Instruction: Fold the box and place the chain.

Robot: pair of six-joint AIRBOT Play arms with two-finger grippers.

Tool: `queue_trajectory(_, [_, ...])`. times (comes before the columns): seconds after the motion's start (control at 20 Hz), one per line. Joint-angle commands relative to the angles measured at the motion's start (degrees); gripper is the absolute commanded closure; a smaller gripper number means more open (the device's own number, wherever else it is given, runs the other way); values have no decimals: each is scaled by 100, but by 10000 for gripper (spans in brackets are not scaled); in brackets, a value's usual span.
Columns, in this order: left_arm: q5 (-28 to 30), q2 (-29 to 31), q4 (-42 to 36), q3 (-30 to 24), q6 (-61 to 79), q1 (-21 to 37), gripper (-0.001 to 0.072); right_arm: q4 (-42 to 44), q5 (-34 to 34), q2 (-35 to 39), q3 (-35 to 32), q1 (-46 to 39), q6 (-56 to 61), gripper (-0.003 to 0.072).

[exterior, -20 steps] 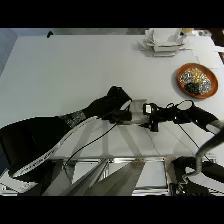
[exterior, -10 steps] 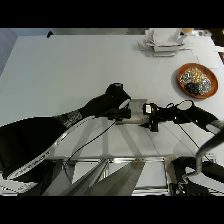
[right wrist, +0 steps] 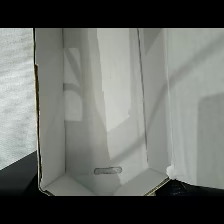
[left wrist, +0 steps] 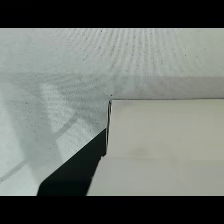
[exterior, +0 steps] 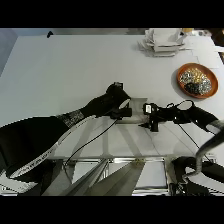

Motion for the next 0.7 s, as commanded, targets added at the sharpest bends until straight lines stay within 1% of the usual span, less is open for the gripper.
queue_trajectory(0.0, [153, -20, -66, 2, -2, -4, 701, -9, 0, 2, 0, -2, -7, 228])
queue_trajectory(0.05, [133, -11, -90, 2, 28, -4, 673, -9, 0, 2, 0, -2, -7, 228])
queue_trajectory(0.1, [76, 9, -122, 2, 42, 2, 617, -9, 0, 2, 0, -2, -7, 228])
queue_trajectory(0.2, [-42, 142, -105, 2, 238, 57, 470, -7, 4, 2, 0, -2, -7, 228])
queue_trajectory(0.25, [-68, 254, -111, 2, 533, 105, 381, -9, 2, 2, 0, -2, -7, 228])
queue_trajectory(0.3, [-105, 374, -109, 2, 769, 155, 308, -9, 2, 2, 0, -2, -7, 228])
queue_trajectory(0.35, [-133, 518, -111, 0, 999, 223, 291, -11, 2, 2, 0, -2, -7, 228])
queue_trajectory(0.45, [-236, 813, -129, 2, 1399, 374, 291, -9, 2, 2, 0, -2, -7, 228])
queue_trajectory(0.55, [-468, 1113, -133, 0, 1805, 549, 291, -9, 4, 2, 0, -2, -7, 228])
queue_trajectory(0.65, [-769, 1423, -131, -2, 2621, 745, 288, -9, 2, 2, 0, -2, -7, 228])
